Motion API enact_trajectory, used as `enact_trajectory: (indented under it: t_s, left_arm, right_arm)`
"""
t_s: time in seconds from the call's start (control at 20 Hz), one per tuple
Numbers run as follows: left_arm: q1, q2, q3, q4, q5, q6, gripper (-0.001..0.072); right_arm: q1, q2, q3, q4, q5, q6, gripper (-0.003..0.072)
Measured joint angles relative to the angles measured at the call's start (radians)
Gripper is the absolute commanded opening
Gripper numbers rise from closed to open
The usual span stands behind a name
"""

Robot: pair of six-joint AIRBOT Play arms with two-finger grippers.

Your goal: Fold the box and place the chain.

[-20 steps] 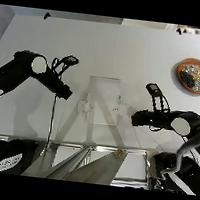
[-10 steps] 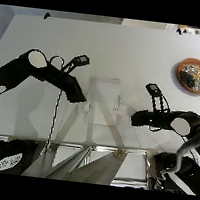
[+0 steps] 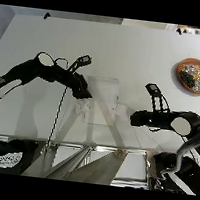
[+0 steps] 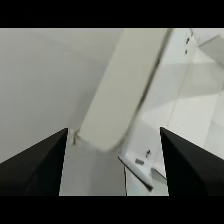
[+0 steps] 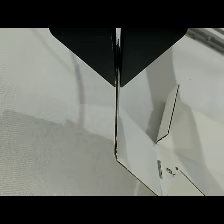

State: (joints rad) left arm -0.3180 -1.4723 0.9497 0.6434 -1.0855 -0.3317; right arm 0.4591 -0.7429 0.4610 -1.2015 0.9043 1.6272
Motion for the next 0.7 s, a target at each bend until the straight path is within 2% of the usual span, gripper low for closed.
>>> enact_trajectory:
  t_s: [0.05, 0.15, 0.25, 0.3, 0.35, 0.4, 0.65, 0.7]
  left_arm:
    - [0.0, -0.011, 0.0, -0.024, -0.003, 0.027, 0.0561]
    - [-0.002, -0.035, 0.0, -0.058, -0.019, 0.077, 0.0541]
    - [-0.005, -0.055, 0.0, -0.079, -0.047, 0.112, 0.0351]
    - [-0.006, -0.061, 0.0, -0.088, -0.061, 0.126, 0.0172]
    - [-0.006, -0.065, 0.0, -0.094, -0.069, 0.139, 0.0055]
    - [-0.006, -0.068, 0.0, -0.097, -0.073, 0.15, 0.0009]
    - [-0.006, -0.069, 0.0, -0.109, -0.062, 0.206, 0.0005]
    - [-0.007, -0.066, 0.0, -0.109, -0.058, 0.222, 0.0005]
  right_arm:
    - [0.0, 0.0, 0.0, 0.002, 0.0, 0.0, 0.0017]
    - [0.0, 0.0, 0.0, 0.005, 0.0, 0.0, 0.0017]
    - [0.0, 0.0, 0.0, 0.007, 0.0, 0.0, 0.0017]
    - [0.0, 0.0, 0.0, 0.008, 0.0, 0.0, 0.0017]
    - [0.0, 0.0, 0.0, 0.008, 0.0, 0.0, 0.0017]
    - [0.0, 0.0, 0.0, 0.008, 0.001, 0.0, 0.0017]
    - [0.0, 0.0, 0.0, 0.014, -0.002, 0.0, 0.002]
    - [0.0, 0.0, 0.001, 0.022, -0.001, 0.0, 0.0052]
